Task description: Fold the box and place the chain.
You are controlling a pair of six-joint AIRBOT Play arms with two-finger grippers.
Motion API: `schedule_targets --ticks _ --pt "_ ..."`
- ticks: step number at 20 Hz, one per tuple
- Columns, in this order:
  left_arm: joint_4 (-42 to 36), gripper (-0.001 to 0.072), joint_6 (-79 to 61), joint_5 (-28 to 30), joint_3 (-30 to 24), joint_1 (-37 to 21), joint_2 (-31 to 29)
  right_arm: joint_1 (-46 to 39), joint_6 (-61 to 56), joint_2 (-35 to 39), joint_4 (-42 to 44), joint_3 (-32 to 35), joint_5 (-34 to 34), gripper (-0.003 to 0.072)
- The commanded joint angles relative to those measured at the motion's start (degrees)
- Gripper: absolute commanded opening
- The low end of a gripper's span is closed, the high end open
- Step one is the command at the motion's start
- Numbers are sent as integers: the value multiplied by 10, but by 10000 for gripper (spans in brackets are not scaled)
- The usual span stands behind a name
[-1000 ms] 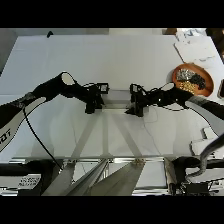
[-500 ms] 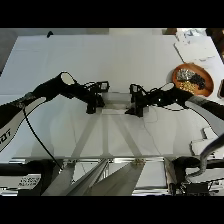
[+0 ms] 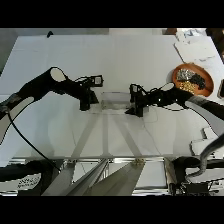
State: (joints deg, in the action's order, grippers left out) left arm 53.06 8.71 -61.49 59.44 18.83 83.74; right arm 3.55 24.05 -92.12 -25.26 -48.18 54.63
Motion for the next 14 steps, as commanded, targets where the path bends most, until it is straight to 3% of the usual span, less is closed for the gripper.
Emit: schedule_targets --ticks 1,8,14 --pt "84 6 136 -17 0 -20 -21 0 0 0 0 -1 0 493" --pt "120 7 377 -17 0 -61 -43 0 0 0 0 -1 0 493" --pt "111 6 553 -2 0 -17 -26 0 0 0 0 -1 0 493"
